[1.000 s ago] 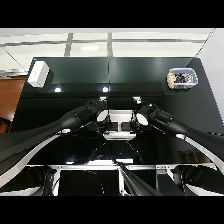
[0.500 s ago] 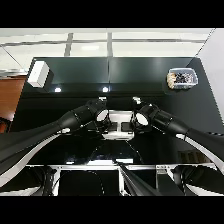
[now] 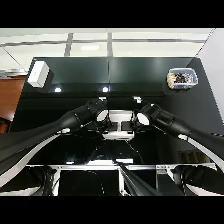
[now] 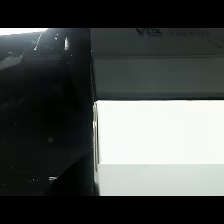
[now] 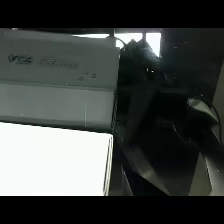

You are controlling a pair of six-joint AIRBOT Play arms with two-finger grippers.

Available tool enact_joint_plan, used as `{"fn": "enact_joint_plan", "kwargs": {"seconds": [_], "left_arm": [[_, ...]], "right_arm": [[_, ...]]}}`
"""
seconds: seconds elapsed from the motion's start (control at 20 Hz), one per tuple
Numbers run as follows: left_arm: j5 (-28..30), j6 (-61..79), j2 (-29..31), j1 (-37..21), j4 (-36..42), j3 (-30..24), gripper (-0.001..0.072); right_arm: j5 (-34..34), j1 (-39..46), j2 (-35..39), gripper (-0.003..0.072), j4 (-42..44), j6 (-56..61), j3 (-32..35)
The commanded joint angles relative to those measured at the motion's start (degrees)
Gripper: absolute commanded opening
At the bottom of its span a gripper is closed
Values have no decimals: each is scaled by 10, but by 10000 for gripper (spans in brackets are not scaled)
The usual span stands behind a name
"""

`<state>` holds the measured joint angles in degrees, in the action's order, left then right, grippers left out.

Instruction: Fold the box and place the chain.

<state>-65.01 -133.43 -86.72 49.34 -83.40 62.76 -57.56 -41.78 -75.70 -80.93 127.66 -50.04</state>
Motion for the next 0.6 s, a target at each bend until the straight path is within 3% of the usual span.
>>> {"fn": "enact_joint_plan", "kwargs": {"seconds": [0.0, 0.2, 0.4, 0.45, 0.55], "left_arm": [[-2, -1, 0, 0, 0, 0, 26], [-2, -1, 0, 0, -1, 0, 26], [3, -1, 0, 0, -1, 0, 26], [4, -1, 0, 0, -1, 0, 26], [4, -1, 0, 0, -1, 0, 26]], "right_arm": [[-23, 1, 45, 285, -2, -47, -1], [-59, 24, 169, 284, -60, -97, -12], [-66, 79, 247, 282, -313, -107, -15], [-50, 102, 245, 282, -356, -107, -12], [44, 176, 233, 290, -368, -106, 3]]}}
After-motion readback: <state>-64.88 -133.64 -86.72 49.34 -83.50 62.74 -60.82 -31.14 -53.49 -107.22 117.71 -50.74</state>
